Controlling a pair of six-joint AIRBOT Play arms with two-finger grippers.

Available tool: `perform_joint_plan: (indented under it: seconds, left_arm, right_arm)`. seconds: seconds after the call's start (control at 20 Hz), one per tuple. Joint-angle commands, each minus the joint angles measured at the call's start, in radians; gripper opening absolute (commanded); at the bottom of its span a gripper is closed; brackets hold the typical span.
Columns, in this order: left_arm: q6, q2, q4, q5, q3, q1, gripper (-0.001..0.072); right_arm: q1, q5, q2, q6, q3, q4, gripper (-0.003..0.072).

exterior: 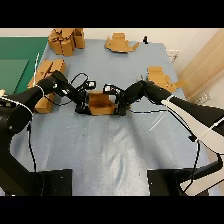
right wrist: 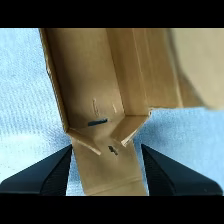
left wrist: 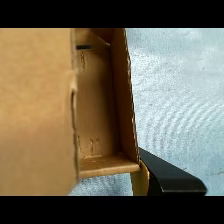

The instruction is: Fold the box.

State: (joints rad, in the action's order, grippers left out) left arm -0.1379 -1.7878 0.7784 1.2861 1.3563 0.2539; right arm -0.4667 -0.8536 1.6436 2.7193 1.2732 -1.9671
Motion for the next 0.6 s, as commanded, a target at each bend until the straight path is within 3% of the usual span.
perform_joint_plan:
  seconds: [0.0, 0.25, 0.3, 0.55]
  left_arm:
    - [0.008, 0.006, 0.016, -0.003, 0.0, 0.0, 0.0605]
    - [0.003, 0.014, 0.016, -0.005, 0.003, 0.0, 0.0589]
    - [-0.002, 0.014, 0.016, -0.005, 0.003, 0.0, 0.0589]
    - [-0.008, 0.014, 0.016, -0.005, 0.003, 0.002, 0.0589]
  right_arm:
    - [0.0, -0.003, -0.001, -0.006, 0.001, 0.003, 0.0667]
    - [0.0, -0.011, -0.002, 0.011, 0.001, -0.029, 0.0685]
    - [0.0, -0.01, -0.003, 0.026, 0.001, -0.035, 0.072]
    - [0.0, -0.003, -0.002, 0.111, 0.001, -0.074, 0.072]
